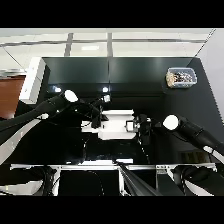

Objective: Fold the box and place the chain.

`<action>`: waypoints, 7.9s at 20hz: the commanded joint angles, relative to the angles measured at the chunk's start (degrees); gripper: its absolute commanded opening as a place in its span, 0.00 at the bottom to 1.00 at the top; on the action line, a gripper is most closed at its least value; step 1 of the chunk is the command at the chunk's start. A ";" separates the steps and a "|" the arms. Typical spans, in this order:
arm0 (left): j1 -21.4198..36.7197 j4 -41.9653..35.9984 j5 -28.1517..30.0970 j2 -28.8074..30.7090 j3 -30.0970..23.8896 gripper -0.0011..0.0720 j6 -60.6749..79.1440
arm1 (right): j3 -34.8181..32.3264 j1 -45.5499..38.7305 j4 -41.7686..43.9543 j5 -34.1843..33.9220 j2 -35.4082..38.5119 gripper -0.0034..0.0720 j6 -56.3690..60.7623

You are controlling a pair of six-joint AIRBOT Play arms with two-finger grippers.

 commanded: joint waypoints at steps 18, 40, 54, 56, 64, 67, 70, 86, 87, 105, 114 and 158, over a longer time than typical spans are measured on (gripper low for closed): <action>0.04 -0.13 0.00 0.04 0.00 0.05 -0.02 | 1.20 -9.75 19.28 -0.15 -0.50 0.99 -16.48; -0.48 4.87 0.20 0.57 -0.02 0.05 1.88 | 1.20 -7.74 22.49 4.42 -6.03 0.99 -19.71; -0.44 4.94 -3.23 0.59 -0.02 0.05 -2.89 | 5.03 -7.63 16.63 5.14 -10.62 0.99 -18.29; -0.44 4.96 -3.04 0.59 -0.02 0.05 -2.89 | 5.03 -7.63 16.41 5.33 -11.32 0.99 -18.32; -0.44 4.96 -3.02 0.59 -0.02 0.05 -2.89 | 5.03 -6.95 14.62 5.33 -12.09 0.99 -17.92; -0.44 4.96 -3.02 0.59 -0.02 0.05 -2.89 | 5.05 -5.07 12.09 3.04 -12.31 0.99 -15.80; -0.44 4.96 -2.99 0.59 -0.02 0.05 -2.89 | 5.05 -4.98 12.22 2.25 -12.33 0.99 -15.17; -0.17 5.27 -3.13 1.38 -0.02 0.30 -2.97 | 5.07 -4.83 12.35 1.33 -12.35 0.76 -14.49; 0.24 5.99 -3.13 2.23 -0.02 0.61 -3.52 | 5.07 -4.83 12.35 1.33 -12.35 0.76 -14.49; 1.31 -13.35 5.68 15.34 -11.67 0.05 -33.68 | 5.07 -4.83 12.33 1.31 -12.35 0.57 -14.47; 1.03 -10.21 19.34 9.84 -11.58 0.05 -32.74 | 5.07 -4.85 12.26 1.38 -12.35 0.43 -14.49; -0.81 0.59 3.48 15.54 -14.12 0.27 1.88 | 5.07 -4.85 12.24 1.38 -12.35 0.13 -14.45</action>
